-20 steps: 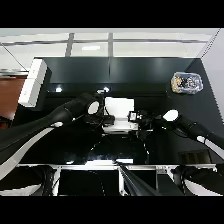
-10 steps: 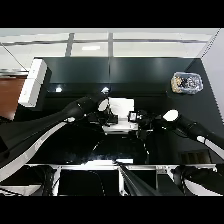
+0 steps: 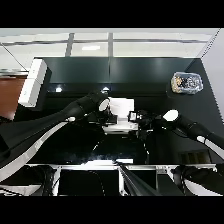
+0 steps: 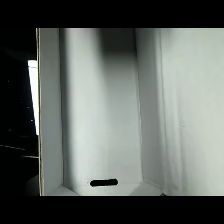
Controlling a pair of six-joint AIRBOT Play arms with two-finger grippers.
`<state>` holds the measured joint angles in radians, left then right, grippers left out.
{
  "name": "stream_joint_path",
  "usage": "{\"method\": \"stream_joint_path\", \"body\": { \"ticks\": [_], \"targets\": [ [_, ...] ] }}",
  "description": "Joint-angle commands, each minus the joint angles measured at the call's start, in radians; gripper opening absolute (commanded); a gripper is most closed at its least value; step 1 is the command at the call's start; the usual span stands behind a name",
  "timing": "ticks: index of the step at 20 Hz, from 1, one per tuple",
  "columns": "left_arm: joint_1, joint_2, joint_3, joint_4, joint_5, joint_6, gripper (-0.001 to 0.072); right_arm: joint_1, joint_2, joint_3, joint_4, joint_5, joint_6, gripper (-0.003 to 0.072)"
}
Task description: Fold the box and place the chain.
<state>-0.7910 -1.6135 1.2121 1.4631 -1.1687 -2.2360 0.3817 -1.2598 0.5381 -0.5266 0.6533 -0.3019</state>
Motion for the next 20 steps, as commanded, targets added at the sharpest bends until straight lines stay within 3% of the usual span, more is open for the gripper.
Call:
{"method": "stream_joint_path", "body": {
  "ticks": [1, 4, 5, 6, 7, 8, 11, 12, 14, 15, 20],
  "targets": [
    [0.000, 0.000, 0.002, -0.002, 0.008, 0.003, 0.0032, 0.001, -0.001, 0.000, 0.000, 0.000, -0.001, 0.0246],
    [0.000, 0.000, 0.002, -0.006, 0.007, 0.003, 0.0037, 0.001, -0.001, 0.000, 0.000, 0.000, 0.000, 0.0247],
    [0.000, 0.000, 0.002, -0.006, 0.006, 0.002, 0.0122, 0.001, -0.001, 0.000, 0.000, 0.000, 0.000, 0.0247],
    [0.000, 0.000, 0.002, -0.005, 0.003, 0.002, 0.0286, 0.001, -0.001, 0.000, 0.000, 0.000, -0.001, 0.0247],
    [0.000, 0.000, 0.002, -0.005, -0.001, -0.008, 0.0374, 0.001, -0.001, 0.000, 0.000, 0.000, 0.000, 0.0247],
    [0.001, 0.000, 0.002, -0.001, -0.011, -0.025, 0.0377, 0.001, -0.001, 0.000, 0.000, 0.000, 0.000, 0.0247],
    [0.001, 0.000, 0.002, 0.015, -0.011, -0.033, 0.0337, 0.001, -0.001, 0.000, 0.000, -0.001, -0.001, 0.0247],
    [0.001, 0.000, 0.002, 0.021, -0.012, -0.042, 0.0247, 0.001, -0.001, 0.000, 0.000, 0.000, -0.001, 0.0247],
    [0.001, 0.000, 0.002, 0.022, -0.010, -0.042, 0.0169, 0.001, -0.001, 0.000, 0.000, 0.000, -0.001, 0.0247],
    [0.001, 0.000, 0.002, 0.026, -0.007, -0.042, 0.0027, 0.001, -0.001, 0.000, -0.001, 0.000, -0.001, 0.0247],
    [0.000, 0.000, 0.002, 0.025, 0.009, -0.042, 0.0032, 0.001, -0.001, 0.000, 0.000, 0.000, -0.001, 0.0247]
  ]
}}
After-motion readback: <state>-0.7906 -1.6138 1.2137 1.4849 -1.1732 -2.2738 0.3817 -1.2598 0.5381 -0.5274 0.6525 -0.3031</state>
